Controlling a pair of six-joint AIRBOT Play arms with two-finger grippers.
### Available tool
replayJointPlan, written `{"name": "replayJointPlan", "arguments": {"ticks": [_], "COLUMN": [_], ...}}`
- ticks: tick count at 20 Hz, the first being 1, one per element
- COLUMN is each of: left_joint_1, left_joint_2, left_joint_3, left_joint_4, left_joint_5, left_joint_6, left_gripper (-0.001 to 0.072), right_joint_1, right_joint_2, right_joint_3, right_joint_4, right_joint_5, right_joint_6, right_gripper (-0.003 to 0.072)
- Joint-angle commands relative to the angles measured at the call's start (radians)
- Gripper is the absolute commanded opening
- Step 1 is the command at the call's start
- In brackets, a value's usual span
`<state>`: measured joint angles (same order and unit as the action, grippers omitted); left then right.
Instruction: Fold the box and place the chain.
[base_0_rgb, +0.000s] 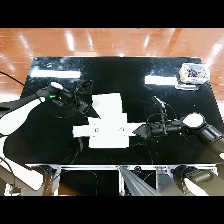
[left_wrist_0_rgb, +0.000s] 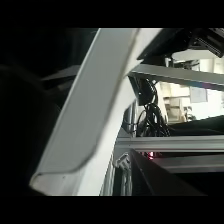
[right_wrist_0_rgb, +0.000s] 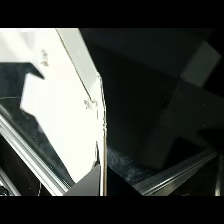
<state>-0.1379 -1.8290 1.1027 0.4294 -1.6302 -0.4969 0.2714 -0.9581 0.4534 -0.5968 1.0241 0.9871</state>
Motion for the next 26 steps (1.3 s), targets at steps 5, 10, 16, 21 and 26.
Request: {"name": "replayJointPlan", "arguments": {"ticks": [5,10,16,21,26], "left_joint_1": [0.002,-0.003,-0.085,-0.160,-0.256], "left_joint_2": [-0.011,-0.008,0.085,0.201,0.325], "left_joint_3": [0.008,0.008,0.008,0.006,-0.054], "left_joint_4": [0.012,-0.002,0.036,0.117,0.272], "left_joint_5": [-0.042,-0.012,0.133,0.224,0.475], "left_joint_6": [0.042,0.081,0.171,0.236,0.272], "left_gripper": [0.0103,0.0018,0.0017,0.0016,0.0016], "right_joint_1": [0.000,-0.005,-0.182,-0.385,-0.465], "right_joint_2": [0.000,0.000,0.000,0.001,0.001], "right_joint_3": [-0.001,0.000,0.088,0.171,0.172], "right_joint_4": [0.001,-0.006,-0.188,-0.256,-0.247], "right_joint_5": [-0.013,-0.054,0.033,0.109,0.087], "right_joint_6": [0.009,0.049,0.126,0.124,0.124], "right_gripper": [0.0035,0.0039,0.0711,0.0711,0.0712]}}
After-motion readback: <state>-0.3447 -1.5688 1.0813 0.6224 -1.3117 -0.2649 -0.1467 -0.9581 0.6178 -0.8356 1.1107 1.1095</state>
